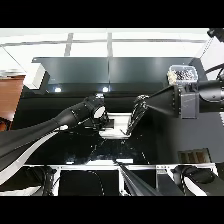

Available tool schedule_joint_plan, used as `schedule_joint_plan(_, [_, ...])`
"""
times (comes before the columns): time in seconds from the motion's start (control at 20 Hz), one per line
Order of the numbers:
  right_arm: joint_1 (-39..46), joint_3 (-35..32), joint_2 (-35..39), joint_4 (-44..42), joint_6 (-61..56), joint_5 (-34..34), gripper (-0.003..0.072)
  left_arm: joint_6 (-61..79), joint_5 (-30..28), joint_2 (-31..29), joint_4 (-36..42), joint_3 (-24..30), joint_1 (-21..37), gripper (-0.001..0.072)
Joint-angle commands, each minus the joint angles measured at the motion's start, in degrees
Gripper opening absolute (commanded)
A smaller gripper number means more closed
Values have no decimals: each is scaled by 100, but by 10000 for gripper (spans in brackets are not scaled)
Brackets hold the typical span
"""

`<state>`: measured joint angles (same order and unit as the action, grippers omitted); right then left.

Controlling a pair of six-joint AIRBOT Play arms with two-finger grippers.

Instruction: Fold the box and place the chain.

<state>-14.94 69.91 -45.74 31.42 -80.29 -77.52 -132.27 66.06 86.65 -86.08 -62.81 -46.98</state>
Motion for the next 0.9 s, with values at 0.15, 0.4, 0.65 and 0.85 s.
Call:
schedule_joint_plan(0.15, [-662, -179, -66, 511, -170, 645, 15, 2, -2, 2, -2, -4, 2, 25])
schedule_joint_plan(0.4, [-826, -1351, -66, 658, -275, 1032, 15, 2, -2, 2, -2, -4, 2, 25])
schedule_joint_plan(0.65, [-1064, -2734, -72, 651, -339, 2267, 15, 2, -4, 2, -2, -4, 2, 25])
schedule_joint_plan(0.85, [-1423, -3134, -295, 662, -400, 2809, 15, 2, -4, 2, -2, -4, 2, 25])
